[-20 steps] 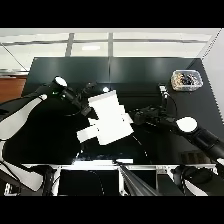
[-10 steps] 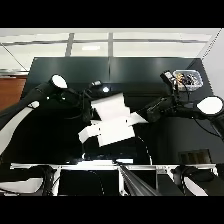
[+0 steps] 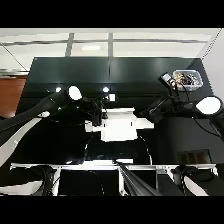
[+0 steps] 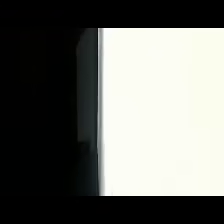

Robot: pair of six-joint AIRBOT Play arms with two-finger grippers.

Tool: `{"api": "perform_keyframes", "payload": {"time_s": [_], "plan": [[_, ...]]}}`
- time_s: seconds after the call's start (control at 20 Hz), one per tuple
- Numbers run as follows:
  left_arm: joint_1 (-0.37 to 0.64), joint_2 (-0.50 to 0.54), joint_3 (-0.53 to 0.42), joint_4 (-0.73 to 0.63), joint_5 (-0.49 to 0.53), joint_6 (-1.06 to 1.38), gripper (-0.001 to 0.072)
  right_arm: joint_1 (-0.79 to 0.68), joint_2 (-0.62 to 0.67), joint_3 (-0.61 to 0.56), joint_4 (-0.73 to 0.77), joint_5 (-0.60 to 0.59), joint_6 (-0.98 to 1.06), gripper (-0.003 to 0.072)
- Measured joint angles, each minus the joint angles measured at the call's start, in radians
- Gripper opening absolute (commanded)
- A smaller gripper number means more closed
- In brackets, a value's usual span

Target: Fold the box and place the chain.

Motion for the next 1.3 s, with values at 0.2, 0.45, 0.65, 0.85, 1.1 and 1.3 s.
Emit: {"api": "perform_keyframes", "payload": {"time_s": [0.2, 0.45, 0.65, 0.85, 1.1, 1.3], "plan": [[-0.011, -0.021, -0.004, -0.005, 0.024, 0.035, 0.0033, 0.0, -0.027, -0.06, -0.031, -0.021, -0.107, 0.0702], [-0.015, -0.028, -0.005, -0.01, 0.033, 0.048, 0.0033, 0.032, -0.055, -0.141, -0.043, -0.035, -0.254, 0.0702], [-0.016, -0.03, -0.005, -0.012, 0.035, 0.052, 0.0033, 0.129, -0.061, -0.196, -0.064, -0.042, -0.463, 0.0702], [-0.016, -0.03, -0.006, -0.012, 0.035, 0.052, 0.0033, 0.242, -0.065, -0.222, -0.064, -0.094, -0.568, 0.0702], [-0.016, -0.03, -0.005, -0.011, 0.032, 0.052, 0.0033, 0.306, -0.07, -0.221, 0.01, -0.2, -0.634, 0.0702], [-0.016, -0.03, -0.006, -0.012, 0.032, 0.052, 0.0033, 0.315, -0.07, -0.179, 0.029, -0.23, -0.671, 0.0702]]}}
